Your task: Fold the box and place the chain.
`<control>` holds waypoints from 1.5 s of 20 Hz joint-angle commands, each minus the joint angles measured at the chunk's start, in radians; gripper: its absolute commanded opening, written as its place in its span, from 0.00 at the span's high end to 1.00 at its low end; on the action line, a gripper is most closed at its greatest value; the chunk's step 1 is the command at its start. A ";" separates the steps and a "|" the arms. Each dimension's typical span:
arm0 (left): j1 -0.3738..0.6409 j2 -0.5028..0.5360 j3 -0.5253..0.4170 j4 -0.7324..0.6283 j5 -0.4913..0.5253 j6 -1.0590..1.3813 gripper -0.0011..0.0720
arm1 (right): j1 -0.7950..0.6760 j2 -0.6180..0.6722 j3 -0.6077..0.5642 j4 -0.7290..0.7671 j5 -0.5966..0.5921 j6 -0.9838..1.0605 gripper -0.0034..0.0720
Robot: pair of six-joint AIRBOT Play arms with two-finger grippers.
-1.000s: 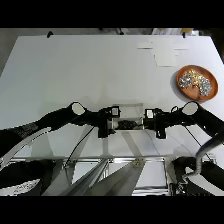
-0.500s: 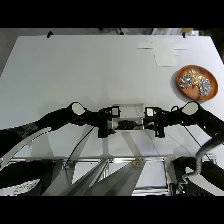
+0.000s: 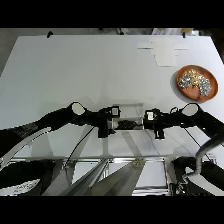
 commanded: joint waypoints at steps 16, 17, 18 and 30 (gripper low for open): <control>-0.001 0.000 -0.001 0.000 0.000 0.000 0.64 | 0.000 0.311 0.532 0.045 0.303 0.680 0.93; -0.001 0.000 -0.001 0.000 0.000 0.000 0.64 | 0.000 0.311 0.553 0.117 0.303 0.680 0.93; -0.001 0.000 -0.001 0.000 0.000 0.000 0.64 | 0.000 0.311 0.559 0.171 0.303 0.680 0.93; -0.001 0.000 -0.001 0.000 0.000 0.000 0.64 | 0.278 0.146 0.557 -0.003 0.306 0.778 0.93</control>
